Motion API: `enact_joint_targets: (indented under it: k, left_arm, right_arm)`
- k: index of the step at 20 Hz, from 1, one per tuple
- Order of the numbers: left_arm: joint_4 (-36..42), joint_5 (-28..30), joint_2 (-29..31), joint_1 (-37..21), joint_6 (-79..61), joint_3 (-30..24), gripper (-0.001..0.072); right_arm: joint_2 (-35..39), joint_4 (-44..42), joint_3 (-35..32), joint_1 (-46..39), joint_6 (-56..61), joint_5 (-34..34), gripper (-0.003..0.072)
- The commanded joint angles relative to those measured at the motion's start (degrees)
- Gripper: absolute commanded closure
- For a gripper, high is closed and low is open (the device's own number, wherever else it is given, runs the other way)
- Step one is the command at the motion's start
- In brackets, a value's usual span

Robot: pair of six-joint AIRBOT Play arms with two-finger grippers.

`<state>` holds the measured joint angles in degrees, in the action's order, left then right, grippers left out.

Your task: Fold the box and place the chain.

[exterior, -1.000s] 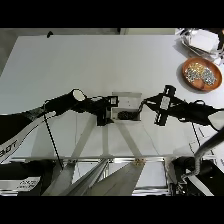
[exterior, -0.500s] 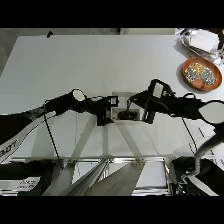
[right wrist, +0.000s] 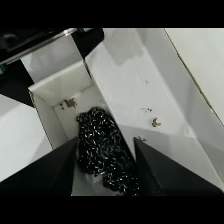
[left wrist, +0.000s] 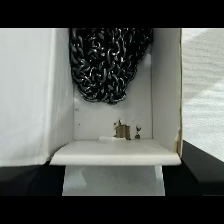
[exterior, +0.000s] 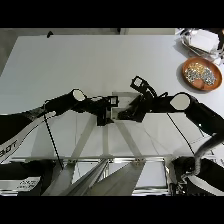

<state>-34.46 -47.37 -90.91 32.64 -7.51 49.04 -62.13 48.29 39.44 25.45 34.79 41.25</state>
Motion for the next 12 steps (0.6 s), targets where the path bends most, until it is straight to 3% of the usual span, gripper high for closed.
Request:
enact_joint_targets:
  k: [1, 3, 5, 6, 8, 12]
  left_arm:
    - [0.0, 0.02, 0.04, -0.04, 0.0, -0.02, 0.0457]
    - [0.0, 0.02, 0.04, -0.04, 0.0, -0.02, 0.0457]
    - [0.0, 0.02, 0.04, -0.04, 0.0, -0.02, 0.0457]
    - [0.0, 0.02, 0.04, -0.04, 0.0, -0.02, 0.0457]
    - [0.0, 0.0, 0.04, -0.04, 0.0, -0.02, 0.0457]
    - [0.0, 0.02, 0.04, -0.04, 0.0, -0.02, 0.0457]
  right_arm:
    - [-1.68, 1.38, 2.32, -0.37, 4.02, 2.58, 0.028]
    - [-1.68, 1.44, 7.04, -1.66, 4.0, 6.97, 0.0282]
    - [-1.68, 1.46, 12.35, -3.72, 3.98, 9.4, 0.0336]
    - [-1.7, 1.51, 15.04, -5.01, 3.5, 9.16, 0.0412]
    - [-2.08, 1.99, 19.02, -7.52, 2.03, 7.3, 0.0458]
    - [-6.95, 2.23, 20.65, -9.4, 0.7, 4.15, 0.0457]
